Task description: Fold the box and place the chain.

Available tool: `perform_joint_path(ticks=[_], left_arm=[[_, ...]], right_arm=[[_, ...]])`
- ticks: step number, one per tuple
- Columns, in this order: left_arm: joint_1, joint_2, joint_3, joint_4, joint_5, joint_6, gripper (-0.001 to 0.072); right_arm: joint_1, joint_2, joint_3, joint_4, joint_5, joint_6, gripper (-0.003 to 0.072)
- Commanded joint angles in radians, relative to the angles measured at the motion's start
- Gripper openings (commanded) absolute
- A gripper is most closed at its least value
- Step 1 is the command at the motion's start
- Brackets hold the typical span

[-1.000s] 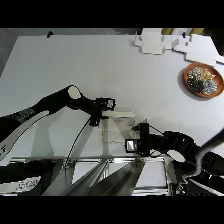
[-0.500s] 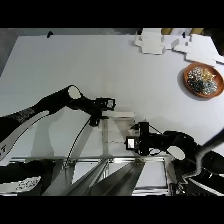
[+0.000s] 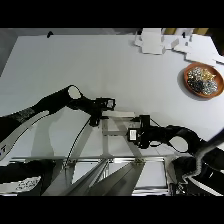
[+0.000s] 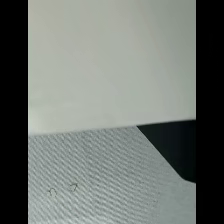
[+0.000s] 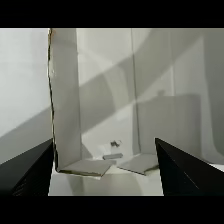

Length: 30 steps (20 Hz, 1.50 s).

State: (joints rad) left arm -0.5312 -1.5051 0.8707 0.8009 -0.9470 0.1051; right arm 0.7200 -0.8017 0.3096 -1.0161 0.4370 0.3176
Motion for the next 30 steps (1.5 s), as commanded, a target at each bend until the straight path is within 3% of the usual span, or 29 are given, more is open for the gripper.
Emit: perform_joint_path(ticks=[1, 12, 19, 30], left_arm=[[0.000, 0.000, 0.000, 0.000, 0.000, 0.000, 0.0010], [0.000, 0.000, 0.000, 0.000, 0.000, 0.000, 0.0010], [0.000, 0.000, 0.000, 0.000, 0.000, 0.000, 0.0010], [0.000, 0.000, 0.000, 0.000, 0.000, 0.000, 0.0010]], right_arm=[[-0.045, 0.000, 0.013, 0.013, 0.028, -0.012, 0.0688], [-0.191, -0.003, 0.014, 0.091, 0.058, -0.020, 0.0687], [-0.246, -0.057, 0.014, 0.286, 0.093, -0.318, 0.0687], [-0.316, -0.111, 0.015, 0.426, 0.203, -0.666, 0.0686]])
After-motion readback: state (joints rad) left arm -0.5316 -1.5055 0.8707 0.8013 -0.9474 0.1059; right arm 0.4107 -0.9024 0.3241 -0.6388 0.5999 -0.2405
